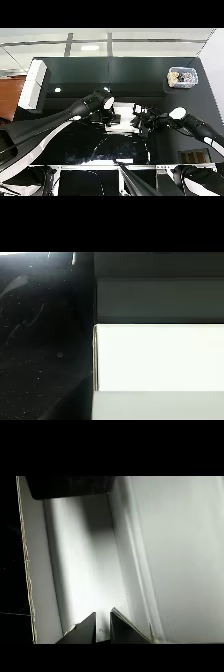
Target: Fold the box and place the chain.
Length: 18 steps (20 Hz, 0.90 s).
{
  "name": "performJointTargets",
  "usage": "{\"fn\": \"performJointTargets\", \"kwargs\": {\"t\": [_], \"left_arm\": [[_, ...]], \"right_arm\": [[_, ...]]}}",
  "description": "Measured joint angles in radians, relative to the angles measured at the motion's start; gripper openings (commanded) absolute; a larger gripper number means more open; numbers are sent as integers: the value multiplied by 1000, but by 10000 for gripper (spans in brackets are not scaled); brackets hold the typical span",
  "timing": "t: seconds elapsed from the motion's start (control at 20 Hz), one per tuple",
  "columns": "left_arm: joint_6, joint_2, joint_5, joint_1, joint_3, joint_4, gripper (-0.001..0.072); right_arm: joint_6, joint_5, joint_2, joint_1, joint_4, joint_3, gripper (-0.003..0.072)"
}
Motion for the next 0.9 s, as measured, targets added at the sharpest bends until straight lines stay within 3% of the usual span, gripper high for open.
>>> {"fn": "performJointTargets", "kwargs": {"t": [0.05, 0.1, 0.15, 0.2, 0.3, 0.5, 0.7, 0.9], "left_arm": [[0, 0, 0, 0, 0, -1, 25], [0, 0, 0, 0, 0, 0, 25], [0, 0, -2, 0, 0, 1, 25], [0, 0, -2, 0, 0, 1, 25], [1, 0, -1, 0, 0, 0, 25], [0, 0, 7, 0, 0, 0, 25], [0, 0, 8, 1, 0, 1, 25], [0, 0, 16, 2, 0, 3, 25]], "right_arm": [[7, 8, 0, 0, 1, 0, 407], [11, 13, 0, 0, 1, 0, 276], [23, 16, 0, 0, -2, 0, 97], [39, 22, 0, 0, -11, 0, 18], [137, 45, 6, -6, -39, 3, 18], [634, 202, 67, -91, -242, 94, 17], [1077, 388, 153, -331, -459, 205, 17], [1338, 406, 179, -603, -468, 109, 17]]}}
